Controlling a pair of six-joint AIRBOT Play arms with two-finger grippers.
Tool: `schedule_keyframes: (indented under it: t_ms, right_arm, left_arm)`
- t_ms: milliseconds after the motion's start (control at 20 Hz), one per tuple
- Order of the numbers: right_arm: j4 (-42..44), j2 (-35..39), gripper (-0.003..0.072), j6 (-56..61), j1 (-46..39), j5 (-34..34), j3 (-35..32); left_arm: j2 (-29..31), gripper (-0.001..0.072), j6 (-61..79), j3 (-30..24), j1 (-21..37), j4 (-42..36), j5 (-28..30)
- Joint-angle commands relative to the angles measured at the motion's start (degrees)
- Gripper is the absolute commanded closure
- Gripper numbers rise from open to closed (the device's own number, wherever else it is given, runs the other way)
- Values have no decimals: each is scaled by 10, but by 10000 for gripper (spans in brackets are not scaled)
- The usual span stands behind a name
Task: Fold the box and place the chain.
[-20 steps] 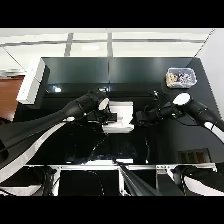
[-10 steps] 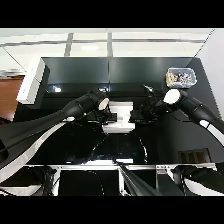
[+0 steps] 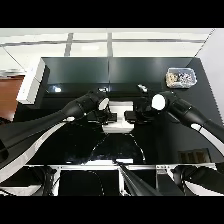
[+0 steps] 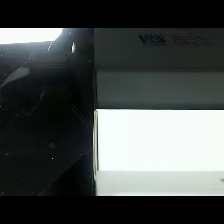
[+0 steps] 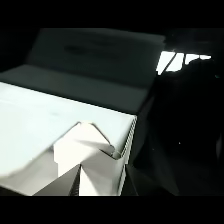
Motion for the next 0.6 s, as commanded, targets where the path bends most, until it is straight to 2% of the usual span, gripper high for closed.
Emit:
schedule_keyframes:
  t_ms: [0, 200, 550]
  right_arm:
    - [-44, -21, 379, 62, 21, 33, 16]
    - [-92, -40, 379, 114, 30, 66, 36]
    - [-120, -78, 387, 167, 67, 70, 69]
  left_arm:
    - [0, 684, 0, 0, 0, 0, 0]
    - [0, 683, 0, 0, 0, 0, 0]
    - [0, 684, 0, 0, 0, 0, 0]
